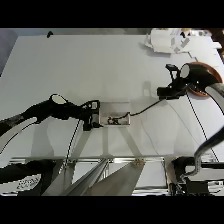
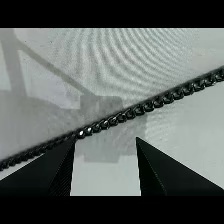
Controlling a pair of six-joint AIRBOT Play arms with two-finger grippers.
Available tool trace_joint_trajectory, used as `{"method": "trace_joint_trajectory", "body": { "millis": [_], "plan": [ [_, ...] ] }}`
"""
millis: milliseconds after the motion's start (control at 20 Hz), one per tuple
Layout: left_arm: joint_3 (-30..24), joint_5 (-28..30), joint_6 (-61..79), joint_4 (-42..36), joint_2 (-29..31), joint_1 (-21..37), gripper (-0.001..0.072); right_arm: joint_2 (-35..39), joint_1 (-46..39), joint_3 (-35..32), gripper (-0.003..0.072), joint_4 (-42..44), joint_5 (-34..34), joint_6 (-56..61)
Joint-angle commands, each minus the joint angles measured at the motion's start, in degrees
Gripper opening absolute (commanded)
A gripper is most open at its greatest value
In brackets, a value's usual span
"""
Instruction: Fold the box and place the chain.
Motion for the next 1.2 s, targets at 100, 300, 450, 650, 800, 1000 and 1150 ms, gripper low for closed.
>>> {"method": "trace_joint_trajectory", "body": {
  "millis": [100, 300, 450, 650, 800, 1000, 1150],
  "plan": [
    [0.0, 0.0, 0.0, 0.0, 0.0, 0.0, 0.0210, -1.9, -0.1, 0.0, 0.0379, -0.1, -1.3, 0.2],
    [0.0, 0.0, 0.0, 0.0, 0.0, 0.0, 0.0210, -1.9, -0.1, 0.0, 0.0230, -0.1, -0.8, 0.2],
    [0.0, 0.0, 0.0, 0.0, 0.0, 0.0, 0.0210, -1.8, -0.1, 0.0, 0.0017, -0.1, 0.9, -0.5],
    [0.0, 0.0, 0.0, 0.0, 0.0, 0.0, 0.0210, 3.0, -0.1, 0.0, 0.0019, -0.1, 5.0, -3.1],
    [0.0, 0.0, 0.0, 0.0, 0.0, 0.0, 0.0210, 10.9, 0.1, 0.0, 0.0019, 2.9, 9.7, -5.0],
    [0.0, 0.0, 0.0, 0.0, 0.0, 0.0, 0.0210, 21.2, 4.5, 0.0, 0.0019, 7.2, 15.9, -5.1],
    [0.0, 0.0, 0.0, 0.0, 0.0, 0.0, 0.0210, 27.2, 11.0, 0.0, 0.0019, 11.7, 17.2, -5.5]
  ]
}}
